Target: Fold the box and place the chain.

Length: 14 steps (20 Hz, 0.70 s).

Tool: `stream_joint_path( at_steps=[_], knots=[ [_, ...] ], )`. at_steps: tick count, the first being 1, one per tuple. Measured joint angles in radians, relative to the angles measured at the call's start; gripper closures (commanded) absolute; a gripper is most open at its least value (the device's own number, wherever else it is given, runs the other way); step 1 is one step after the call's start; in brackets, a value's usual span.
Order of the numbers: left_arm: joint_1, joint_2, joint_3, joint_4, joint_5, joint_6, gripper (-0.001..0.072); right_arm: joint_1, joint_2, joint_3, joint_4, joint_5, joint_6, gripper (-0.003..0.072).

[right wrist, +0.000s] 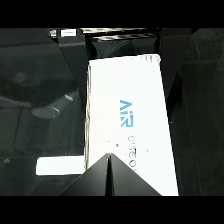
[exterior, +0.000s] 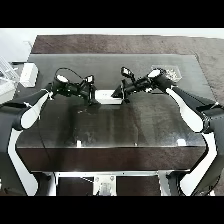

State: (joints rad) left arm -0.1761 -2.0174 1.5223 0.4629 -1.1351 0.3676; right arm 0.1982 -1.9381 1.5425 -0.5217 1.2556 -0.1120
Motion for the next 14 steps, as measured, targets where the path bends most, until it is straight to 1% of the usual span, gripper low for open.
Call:
stream_joint_path(
  at_steps=[1,3,7,11,14],
  knots=[
    [0.000,0.000,0.000,0.000,0.000,-0.002,0.0177,0.000,0.013,0.001,0.000,0.005,-0.001,0.0681],
    [0.000,0.000,0.000,-0.001,0.000,-0.003,0.0177,-0.002,0.045,0.005,0.048,0.001,-0.003,0.0681],
    [0.000,0.000,0.000,-0.001,0.000,-0.002,0.0177,-0.005,0.143,0.008,0.117,0.000,0.016,0.0682],
    [0.000,0.000,0.000,-0.001,0.001,-0.002,0.0177,-0.043,0.260,0.003,0.140,-0.011,0.130,0.0682],
    [0.000,0.000,0.000,-0.001,0.001,-0.001,0.0177,-0.095,0.346,-0.027,0.131,-0.011,0.225,0.0682]
  ],
)
